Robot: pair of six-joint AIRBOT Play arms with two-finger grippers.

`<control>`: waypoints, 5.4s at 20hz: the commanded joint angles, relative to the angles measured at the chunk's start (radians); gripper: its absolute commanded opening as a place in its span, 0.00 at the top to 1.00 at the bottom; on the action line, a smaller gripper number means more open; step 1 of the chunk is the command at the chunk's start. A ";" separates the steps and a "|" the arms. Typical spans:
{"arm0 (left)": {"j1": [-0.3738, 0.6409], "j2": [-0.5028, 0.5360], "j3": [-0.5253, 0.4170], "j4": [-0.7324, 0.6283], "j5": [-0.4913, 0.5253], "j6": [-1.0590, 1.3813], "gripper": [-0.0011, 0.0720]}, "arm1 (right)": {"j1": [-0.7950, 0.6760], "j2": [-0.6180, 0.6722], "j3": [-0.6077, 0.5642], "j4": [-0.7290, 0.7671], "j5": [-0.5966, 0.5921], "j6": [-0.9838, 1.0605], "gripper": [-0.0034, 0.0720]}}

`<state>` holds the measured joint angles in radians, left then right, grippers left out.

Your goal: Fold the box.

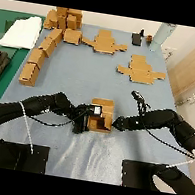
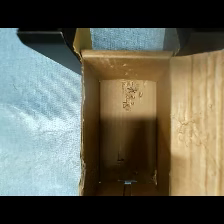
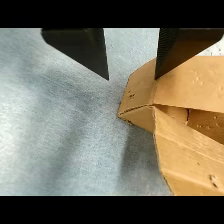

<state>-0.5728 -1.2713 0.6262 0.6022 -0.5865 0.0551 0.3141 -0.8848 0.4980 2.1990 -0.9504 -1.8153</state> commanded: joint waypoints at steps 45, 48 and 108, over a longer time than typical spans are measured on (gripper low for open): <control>0.000 0.000 0.000 0.000 0.000 0.000 0.35 | 0.417 -0.220 0.224 -0.542 -0.004 0.777 0.37; 0.000 0.000 0.000 0.000 0.000 0.000 0.35 | 0.459 -0.269 0.290 -0.577 -0.048 0.856 0.37; 0.000 0.000 0.000 0.000 0.001 0.000 0.35 | 0.502 -0.303 0.459 -0.678 -0.379 1.063 0.61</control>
<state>-0.5728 -1.2713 0.6266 0.6022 -0.5861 0.0551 0.8165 -1.1885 0.9554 1.5272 -1.3186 -0.7452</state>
